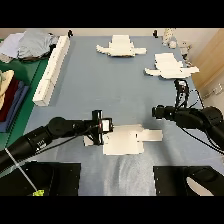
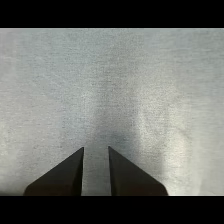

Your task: Fold the box.

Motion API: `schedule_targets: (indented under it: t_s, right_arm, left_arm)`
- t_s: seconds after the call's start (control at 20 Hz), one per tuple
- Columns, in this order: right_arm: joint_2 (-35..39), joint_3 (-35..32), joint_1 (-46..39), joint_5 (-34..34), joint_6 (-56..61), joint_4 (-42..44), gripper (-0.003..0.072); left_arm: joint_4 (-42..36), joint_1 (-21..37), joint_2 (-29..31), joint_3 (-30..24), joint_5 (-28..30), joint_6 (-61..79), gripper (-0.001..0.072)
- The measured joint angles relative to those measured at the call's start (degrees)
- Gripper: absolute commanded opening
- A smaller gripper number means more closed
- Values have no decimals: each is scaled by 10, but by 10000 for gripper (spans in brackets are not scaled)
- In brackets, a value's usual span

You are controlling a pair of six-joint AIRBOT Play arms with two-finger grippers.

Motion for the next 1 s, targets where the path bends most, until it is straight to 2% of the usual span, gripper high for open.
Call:
schedule_targets:
  t_s: [0.15,0.4,0.8,1.0]
  right_arm:
    - [0,0,0,0,0,1,252]
    - [0,0,0,0,0,4,252]
    - [0,0,0,0,0,12,252]
    - [0,0,0,0,0,12,252]
  left_arm:
    - [0,-44,8,-35,58,9,10]
    - [-2,-71,11,-69,101,11,12]
    - [0,-78,14,-71,104,-11,12]
    - [1,-50,11,-46,108,-14,12]
